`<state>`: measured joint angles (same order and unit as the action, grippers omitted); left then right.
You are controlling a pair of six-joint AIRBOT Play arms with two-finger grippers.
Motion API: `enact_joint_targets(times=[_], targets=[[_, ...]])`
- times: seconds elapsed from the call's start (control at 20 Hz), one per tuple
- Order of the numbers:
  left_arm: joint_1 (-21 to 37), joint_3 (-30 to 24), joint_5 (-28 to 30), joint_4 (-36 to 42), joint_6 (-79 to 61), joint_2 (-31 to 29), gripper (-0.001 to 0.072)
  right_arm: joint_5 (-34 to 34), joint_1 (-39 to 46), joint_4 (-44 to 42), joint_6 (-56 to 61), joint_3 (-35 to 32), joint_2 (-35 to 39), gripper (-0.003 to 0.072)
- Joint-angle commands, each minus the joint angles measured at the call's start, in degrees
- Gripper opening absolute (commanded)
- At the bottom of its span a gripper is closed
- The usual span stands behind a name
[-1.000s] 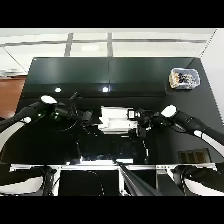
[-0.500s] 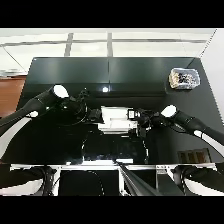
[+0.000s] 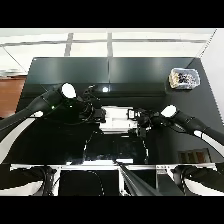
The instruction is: Fold the box and place the chain.
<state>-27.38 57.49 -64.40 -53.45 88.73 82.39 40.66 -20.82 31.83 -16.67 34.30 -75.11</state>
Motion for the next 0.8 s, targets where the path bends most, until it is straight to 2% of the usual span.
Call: enact_joint_targets(times=[0.0, 0.3, 0.75], targets=[[-1.4, 0.2, 2.0, -1.8, 3.2, 0.0, 0.0349, -0.1, 0.0, -0.1, 0.1, 0.0, 0.0, 0.0312], [-4.6, 0.3, 3.0, -6.1, 6.7, 0.1, 0.0334, -0.3, 0.0, -0.2, 0.2, 0.0, 0.0, 0.0312], [-9.2, 0.3, 5.1, -19.9, 20.0, 0.5, 0.0333, -0.5, 0.0, -0.2, 0.4, 0.0, 0.0, 0.0312]])
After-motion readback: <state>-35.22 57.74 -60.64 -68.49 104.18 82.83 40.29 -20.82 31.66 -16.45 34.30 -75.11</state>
